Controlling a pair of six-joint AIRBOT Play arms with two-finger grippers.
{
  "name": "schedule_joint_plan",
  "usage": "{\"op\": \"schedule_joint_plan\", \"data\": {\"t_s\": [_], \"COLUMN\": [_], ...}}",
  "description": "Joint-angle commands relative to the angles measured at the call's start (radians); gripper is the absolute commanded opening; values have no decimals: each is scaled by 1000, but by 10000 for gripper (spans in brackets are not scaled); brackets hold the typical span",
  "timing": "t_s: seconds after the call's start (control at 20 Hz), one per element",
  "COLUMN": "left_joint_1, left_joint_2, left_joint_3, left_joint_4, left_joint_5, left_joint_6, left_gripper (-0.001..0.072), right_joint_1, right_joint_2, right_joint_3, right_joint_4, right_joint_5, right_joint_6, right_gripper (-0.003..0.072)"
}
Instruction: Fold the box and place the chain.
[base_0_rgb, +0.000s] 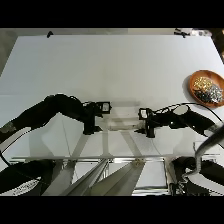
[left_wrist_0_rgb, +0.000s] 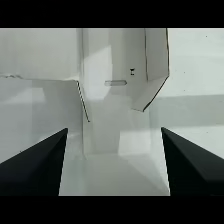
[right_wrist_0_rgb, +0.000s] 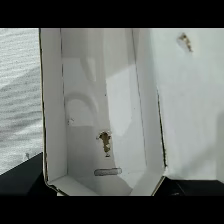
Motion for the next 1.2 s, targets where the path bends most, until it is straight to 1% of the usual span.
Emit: {"op": "schedule_joint_plan", "data": {"t_s": [0.0, 0.1, 0.2, 0.5, 0.7, 0.75, 0.8, 0.85, 1.05, 1.15], "left_joint_1": [4, 3, 2, 2, -13, -23, -34, -45, -56, -56], "left_joint_2": [-34, -45, -56, -71, -92, -98, -101, -101, -101, -101], "left_joint_3": [-5, -5, -5, -5, -5, -5, -5, -5, -5, -5], "left_joint_4": [-43, -55, -61, -62, -65, -65, -65, -65, -61, -61], "left_joint_5": [12, 10, -10, -53, -57, -63, -75, -89, -103, -80], "left_joint_6": [15, 15, 15, 15, 15, 15, 15, 15, 15, 15], "left_gripper": [658, 657, 645, 644, 637, 627, 592, 572, 560, 437], "right_joint_1": [-1, -1, -1, -1, -1, -1, -1, -1, -1, -1], "right_joint_2": [0, 0, 0, 0, 0, 0, 0, 0, 0, 0], "right_joint_3": [0, 0, 0, 0, 0, 0, 0, 0, 0, 0], "right_joint_4": [0, 0, 0, 0, 0, 0, 0, 0, 0, 0], "right_joint_5": [0, 0, 0, 0, 0, 0, 0, 0, 0, 0], "right_joint_6": [0, 0, 0, 0, 0, 0, 0, 0, 0, 0], "right_gripper": [413, 413, 413, 414, 413, 414, 414, 414, 414, 414]}}
